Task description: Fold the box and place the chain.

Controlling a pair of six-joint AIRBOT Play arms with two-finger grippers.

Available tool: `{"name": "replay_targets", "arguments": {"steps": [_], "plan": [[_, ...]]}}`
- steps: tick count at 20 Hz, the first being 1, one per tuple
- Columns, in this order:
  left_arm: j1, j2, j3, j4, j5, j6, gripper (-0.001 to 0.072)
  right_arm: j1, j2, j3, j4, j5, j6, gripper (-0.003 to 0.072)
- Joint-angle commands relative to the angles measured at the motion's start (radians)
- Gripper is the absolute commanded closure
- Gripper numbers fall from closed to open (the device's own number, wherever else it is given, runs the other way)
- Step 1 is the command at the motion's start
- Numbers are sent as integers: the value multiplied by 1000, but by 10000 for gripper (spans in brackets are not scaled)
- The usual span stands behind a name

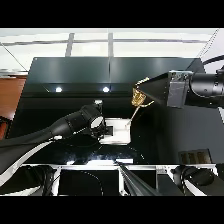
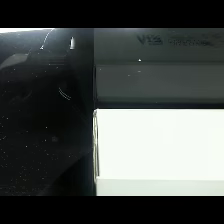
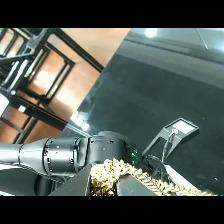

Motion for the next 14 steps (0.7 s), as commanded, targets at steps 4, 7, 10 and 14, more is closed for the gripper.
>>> {"name": "replay_targets", "arguments": {"steps": [4, 7, 10, 14], "plan": [[0, 0, 0, 0, 0, 0, 678, 46, 0, -120, -9, -10, 21, 674], [0, 0, 0, 0, -1, 0, 678, 51, 0, -181, -164, -16, 98, 674], [0, 0, 0, 0, -2, 0, 678, 52, 0, -214, -222, 14, 125, 674], [0, 0, 0, 0, 0, 0, 679, 117, -2, -248, -209, -10, 142, 673]]}}
